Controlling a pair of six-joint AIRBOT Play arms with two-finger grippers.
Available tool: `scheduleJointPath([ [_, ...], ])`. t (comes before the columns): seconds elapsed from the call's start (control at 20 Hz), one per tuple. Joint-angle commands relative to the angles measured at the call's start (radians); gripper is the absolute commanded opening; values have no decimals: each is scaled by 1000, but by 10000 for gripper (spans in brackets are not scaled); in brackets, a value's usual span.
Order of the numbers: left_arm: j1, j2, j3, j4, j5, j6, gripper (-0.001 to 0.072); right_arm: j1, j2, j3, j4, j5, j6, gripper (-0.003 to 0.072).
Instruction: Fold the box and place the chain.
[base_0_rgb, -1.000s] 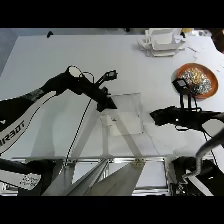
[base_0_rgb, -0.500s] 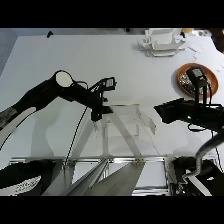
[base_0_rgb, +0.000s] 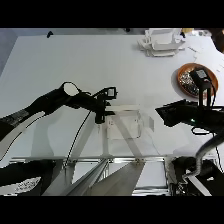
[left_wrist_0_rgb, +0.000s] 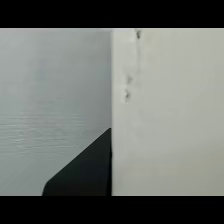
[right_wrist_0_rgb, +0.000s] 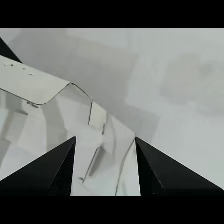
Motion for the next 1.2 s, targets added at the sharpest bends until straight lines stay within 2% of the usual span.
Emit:
scheduleJointPath([
  [0.0, -18, -37, -3, 1, 27, 117, 1, 1, 1, 1, -3, 15, 0, 408],
  [0.1, -31, -56, -3, -1, 31, 208, 1, 1, 1, 1, -3, 16, 0, 408],
  [0.45, -33, -70, -3, -5, 50, 191, 4, 1, 1, 0, -3, 16, 0, 408],
  [0.65, -33, -70, -3, -6, 105, 146, 3, 1, 1, 0, -4, 16, 0, 408],
  [1.15, -33, -70, -3, -6, 103, 146, 8, 1, 1, 0, -4, 16, 0, 408],
])
